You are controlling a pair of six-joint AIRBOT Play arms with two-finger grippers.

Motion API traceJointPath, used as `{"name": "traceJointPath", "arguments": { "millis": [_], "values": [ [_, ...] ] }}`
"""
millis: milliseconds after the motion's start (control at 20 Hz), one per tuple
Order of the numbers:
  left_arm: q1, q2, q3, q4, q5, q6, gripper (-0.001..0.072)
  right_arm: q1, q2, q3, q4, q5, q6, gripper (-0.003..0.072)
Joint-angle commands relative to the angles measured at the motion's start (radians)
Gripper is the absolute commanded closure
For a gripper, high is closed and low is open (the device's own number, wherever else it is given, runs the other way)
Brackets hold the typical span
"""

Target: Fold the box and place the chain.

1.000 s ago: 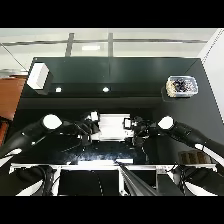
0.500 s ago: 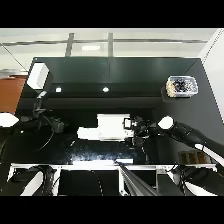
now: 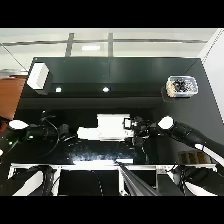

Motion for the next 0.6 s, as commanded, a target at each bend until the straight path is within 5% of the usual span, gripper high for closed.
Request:
{"name": "traceJointPath", "arguments": {
  "millis": [0, 350, 400, 500, 550],
  "values": [
    [-0.143, -0.051, -0.008, -0.081, 0.119, -0.008, 0.0676, 0.001, 0.000, 0.000, 0.000, 0.000, 0.000, 0.0146],
    [-0.325, -0.051, 0.015, -0.094, 0.224, -0.009, 0.0578, 0.001, 0.000, 0.000, 0.000, 0.000, 0.000, 0.0145],
    [-0.326, -0.051, 0.018, -0.093, 0.212, -0.008, 0.0431, 0.001, 0.000, 0.000, 0.000, 0.000, 0.000, 0.0145],
    [-0.315, -0.051, 0.042, -0.085, 0.170, -0.008, 0.0003, 0.001, 0.000, 0.000, 0.000, 0.000, 0.000, 0.0146],
    [-0.310, -0.051, 0.061, -0.079, 0.141, -0.006, 0.0003, 0.001, 0.000, 0.000, 0.000, 0.000, 0.000, 0.0146]
  ]
}}
